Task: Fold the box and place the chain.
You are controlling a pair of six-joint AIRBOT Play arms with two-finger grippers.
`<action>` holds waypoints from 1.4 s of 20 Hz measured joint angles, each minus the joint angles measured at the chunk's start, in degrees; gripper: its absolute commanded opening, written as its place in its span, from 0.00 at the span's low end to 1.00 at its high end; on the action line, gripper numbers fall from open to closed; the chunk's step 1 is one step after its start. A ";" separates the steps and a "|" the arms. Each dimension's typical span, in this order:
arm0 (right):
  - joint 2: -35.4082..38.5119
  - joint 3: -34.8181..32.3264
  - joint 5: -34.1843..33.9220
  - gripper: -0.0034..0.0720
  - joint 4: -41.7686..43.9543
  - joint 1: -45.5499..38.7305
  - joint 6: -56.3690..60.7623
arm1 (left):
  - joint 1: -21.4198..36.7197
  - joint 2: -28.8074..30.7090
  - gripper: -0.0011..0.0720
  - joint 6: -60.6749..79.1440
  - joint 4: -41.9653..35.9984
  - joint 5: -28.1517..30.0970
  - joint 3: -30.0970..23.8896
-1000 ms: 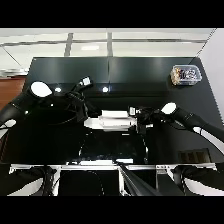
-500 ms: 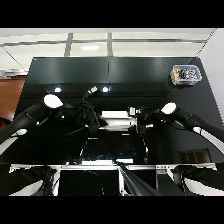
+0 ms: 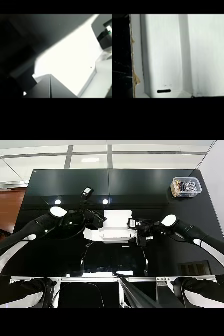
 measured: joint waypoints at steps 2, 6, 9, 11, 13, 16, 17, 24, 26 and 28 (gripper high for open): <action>0.00 0.00 0.00 0.67 -0.02 0.00 0.00 | 0.50 -2.86 0.05 -0.48 -0.02 -3.21 1.25; 0.00 0.00 0.00 0.67 -0.04 0.00 -0.04 | 1.46 -7.72 0.05 -0.87 1.20 -11.61 4.31; 0.00 0.00 0.00 0.67 -0.11 0.02 -0.20 | 2.84 -9.73 0.05 -0.96 4.11 -17.22 6.88; 0.00 0.00 0.00 0.67 -0.11 0.02 -0.15 | 4.35 -10.08 0.05 -1.42 6.29 -20.17 9.09; 0.00 0.00 -0.02 0.67 -0.04 0.02 0.02 | 6.12 -9.11 0.05 -3.41 9.16 -21.29 11.45; 0.00 0.00 -0.02 0.67 -0.02 0.02 0.02 | 7.98 -4.33 0.05 -7.19 13.90 -22.32 13.05; 0.00 0.00 -0.02 0.67 -0.02 0.02 0.02 | 8.31 -2.14 0.05 -8.37 15.54 -22.64 12.87; 0.00 0.00 -0.02 0.67 0.00 0.02 0.00 | 9.20 15.08 0.45 -2.08 17.77 -19.47 -2.56; 0.00 0.00 -0.02 0.67 0.00 0.02 0.00 | 9.22 16.90 0.98 5.27 17.57 -17.88 -6.71; 0.00 -0.02 -0.02 0.67 0.00 0.02 0.00 | 9.18 17.64 0.98 12.63 18.60 -14.91 -9.16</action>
